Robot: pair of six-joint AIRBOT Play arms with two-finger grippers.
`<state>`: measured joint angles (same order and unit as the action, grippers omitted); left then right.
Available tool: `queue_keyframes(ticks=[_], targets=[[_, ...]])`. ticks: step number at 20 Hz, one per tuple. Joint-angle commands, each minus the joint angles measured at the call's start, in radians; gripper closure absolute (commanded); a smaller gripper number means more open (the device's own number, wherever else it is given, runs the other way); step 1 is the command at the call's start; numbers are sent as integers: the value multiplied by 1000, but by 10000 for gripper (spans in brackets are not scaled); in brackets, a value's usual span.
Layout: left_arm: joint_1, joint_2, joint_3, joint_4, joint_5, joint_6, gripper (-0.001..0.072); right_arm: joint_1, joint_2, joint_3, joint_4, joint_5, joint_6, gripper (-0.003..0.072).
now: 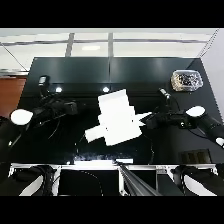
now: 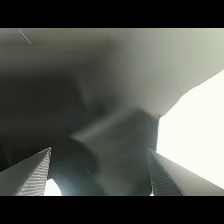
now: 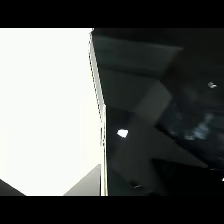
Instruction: Fold the box and place the chain.
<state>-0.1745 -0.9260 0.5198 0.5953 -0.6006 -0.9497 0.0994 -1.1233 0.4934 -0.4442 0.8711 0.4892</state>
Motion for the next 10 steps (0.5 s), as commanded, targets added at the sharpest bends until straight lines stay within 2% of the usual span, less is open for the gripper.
queue_keyframes(ticks=[1, 6, 10], targets=[[35, -211, 148, -57, -369, 35, 9, 67, 18, -33, 6, -72, -19, 668], [-29, -469, 270, -80, -541, 132, 9, 67, 18, -33, 8, -73, -18, 668], [-65, -574, 310, -114, -566, 180, 9, 67, 18, -33, 25, -71, -18, 668]])
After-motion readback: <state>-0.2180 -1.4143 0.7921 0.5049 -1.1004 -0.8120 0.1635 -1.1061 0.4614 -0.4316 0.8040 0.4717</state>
